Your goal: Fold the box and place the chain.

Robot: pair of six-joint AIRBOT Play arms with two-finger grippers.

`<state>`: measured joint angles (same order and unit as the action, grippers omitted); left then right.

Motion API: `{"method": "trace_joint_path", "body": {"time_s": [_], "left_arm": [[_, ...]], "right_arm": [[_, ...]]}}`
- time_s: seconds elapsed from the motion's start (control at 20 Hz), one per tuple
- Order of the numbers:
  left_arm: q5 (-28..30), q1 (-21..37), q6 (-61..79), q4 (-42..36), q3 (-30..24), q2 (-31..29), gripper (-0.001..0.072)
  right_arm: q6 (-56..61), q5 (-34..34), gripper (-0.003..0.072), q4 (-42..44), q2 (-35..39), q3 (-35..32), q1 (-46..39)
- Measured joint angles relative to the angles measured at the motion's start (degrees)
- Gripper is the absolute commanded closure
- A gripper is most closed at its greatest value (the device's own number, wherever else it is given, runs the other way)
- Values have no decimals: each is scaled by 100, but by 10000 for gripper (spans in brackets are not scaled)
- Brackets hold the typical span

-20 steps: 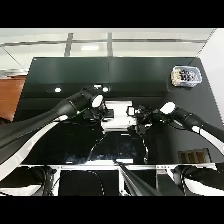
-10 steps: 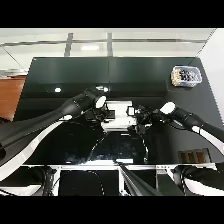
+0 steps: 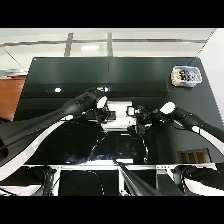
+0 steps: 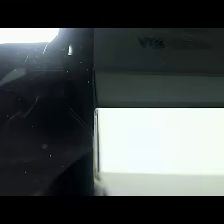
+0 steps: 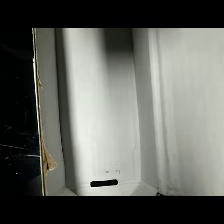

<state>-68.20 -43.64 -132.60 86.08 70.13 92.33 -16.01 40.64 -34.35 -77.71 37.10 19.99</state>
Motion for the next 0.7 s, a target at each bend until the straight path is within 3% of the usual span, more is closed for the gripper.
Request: {"method": "trace_joint_path", "body": {"time_s": [0.05,0.25,0.4,0.45,0.55,0.7], "left_arm": [[-28,0,-13,2,17,-4,249],[28,0,2,13,68,-4,253],[4,4,4,24,81,26,397],[0,4,7,24,83,55,542],[-9,-11,22,-9,87,90,683],[-31,-26,24,-2,94,114,683]], "right_arm": [[0,0,441,2,0,2,0],[0,0,442,0,0,2,0],[0,0,441,0,0,2,0],[0,0,442,0,0,2,0],[-2,0,441,-2,0,2,0],[-2,2,441,-4,0,2,0]]}}
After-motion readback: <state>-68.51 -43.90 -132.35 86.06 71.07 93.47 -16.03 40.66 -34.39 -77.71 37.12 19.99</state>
